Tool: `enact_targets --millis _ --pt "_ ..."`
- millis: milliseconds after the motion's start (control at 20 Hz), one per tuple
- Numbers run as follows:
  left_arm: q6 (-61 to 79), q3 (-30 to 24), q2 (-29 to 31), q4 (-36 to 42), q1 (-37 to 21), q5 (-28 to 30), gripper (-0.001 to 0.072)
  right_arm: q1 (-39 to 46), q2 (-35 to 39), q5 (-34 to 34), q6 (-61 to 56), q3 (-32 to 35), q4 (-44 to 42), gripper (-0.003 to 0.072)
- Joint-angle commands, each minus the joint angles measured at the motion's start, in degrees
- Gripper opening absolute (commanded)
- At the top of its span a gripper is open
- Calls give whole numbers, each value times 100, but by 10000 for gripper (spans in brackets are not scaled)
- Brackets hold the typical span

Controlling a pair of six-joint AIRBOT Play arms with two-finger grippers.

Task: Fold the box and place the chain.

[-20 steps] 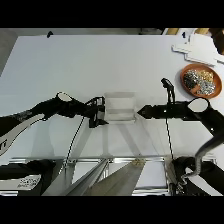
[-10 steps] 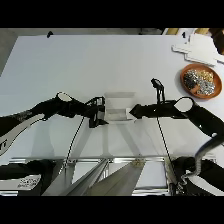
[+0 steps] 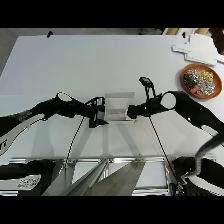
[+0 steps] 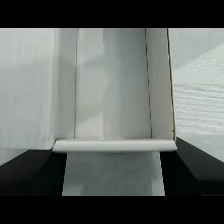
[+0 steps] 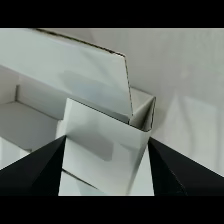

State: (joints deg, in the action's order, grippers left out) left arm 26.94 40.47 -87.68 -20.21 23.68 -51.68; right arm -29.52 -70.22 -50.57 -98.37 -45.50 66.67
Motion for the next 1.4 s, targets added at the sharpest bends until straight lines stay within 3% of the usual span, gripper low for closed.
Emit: enact_targets --millis 0,750,850,900,950,1150,1200,1250,1350 --pt "2 4 0 0 -2 2 151 -426 -474 -592 -1178 -522 977 550" --pt "0 4 0 0 -2 0 151 -970 -981 -822 -2621 -774 1563 469" --pt "0 4 0 0 -2 0 151 -968 -979 -839 -2614 -789 1558 490" --pt "0 4 0 0 -2 0 151 -970 -979 -857 -2605 -815 1558 553" --pt "2 4 0 0 -2 0 151 -968 -979 -859 -2588 -855 1558 560" --pt "0 4 0 0 -2 0 151 -970 -979 -831 -2583 -890 1561 285" --pt "0 4 0 0 -2 0 151 -970 -979 -817 -2564 -890 1563 252" --pt "2 4 0 0 -2 0 151 -970 -979 -789 -2544 -890 1563 265" --pt "0 4 0 0 -2 0 151 -970 -979 -706 -2439 -890 1521 481"
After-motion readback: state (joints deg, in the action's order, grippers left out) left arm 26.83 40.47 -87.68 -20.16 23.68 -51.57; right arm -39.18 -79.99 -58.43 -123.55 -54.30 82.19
